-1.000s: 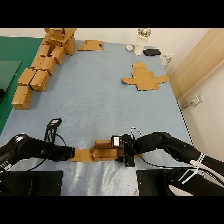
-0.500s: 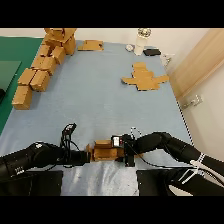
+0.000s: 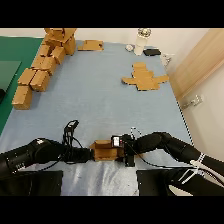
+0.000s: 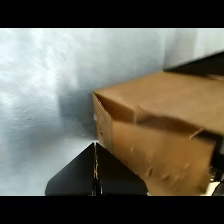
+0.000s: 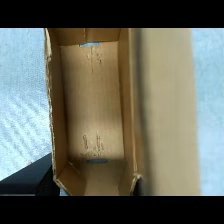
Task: Fold the box.
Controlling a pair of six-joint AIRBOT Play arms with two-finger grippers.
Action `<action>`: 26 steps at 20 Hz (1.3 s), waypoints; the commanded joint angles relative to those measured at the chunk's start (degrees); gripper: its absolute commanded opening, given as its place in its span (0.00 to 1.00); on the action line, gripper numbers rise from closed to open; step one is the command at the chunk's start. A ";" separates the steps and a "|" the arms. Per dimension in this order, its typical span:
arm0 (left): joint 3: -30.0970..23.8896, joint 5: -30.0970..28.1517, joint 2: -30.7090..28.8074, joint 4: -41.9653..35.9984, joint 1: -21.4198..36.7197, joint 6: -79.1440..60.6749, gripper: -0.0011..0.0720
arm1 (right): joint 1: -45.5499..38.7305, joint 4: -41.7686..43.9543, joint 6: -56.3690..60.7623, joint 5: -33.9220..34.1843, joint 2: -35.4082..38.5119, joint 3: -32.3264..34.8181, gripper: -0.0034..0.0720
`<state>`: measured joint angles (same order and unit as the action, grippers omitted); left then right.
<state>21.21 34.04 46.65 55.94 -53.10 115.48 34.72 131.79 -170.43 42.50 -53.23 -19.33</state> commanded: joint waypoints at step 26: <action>8.13 0.94 4.28 -6.84 4.85 -6.38 0.85 | 0.04 0.00 0.02 0.02 0.00 0.00 0.72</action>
<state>29.34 37.45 50.43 49.60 -48.21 108.62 34.72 131.79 -170.43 42.52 -53.23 -19.33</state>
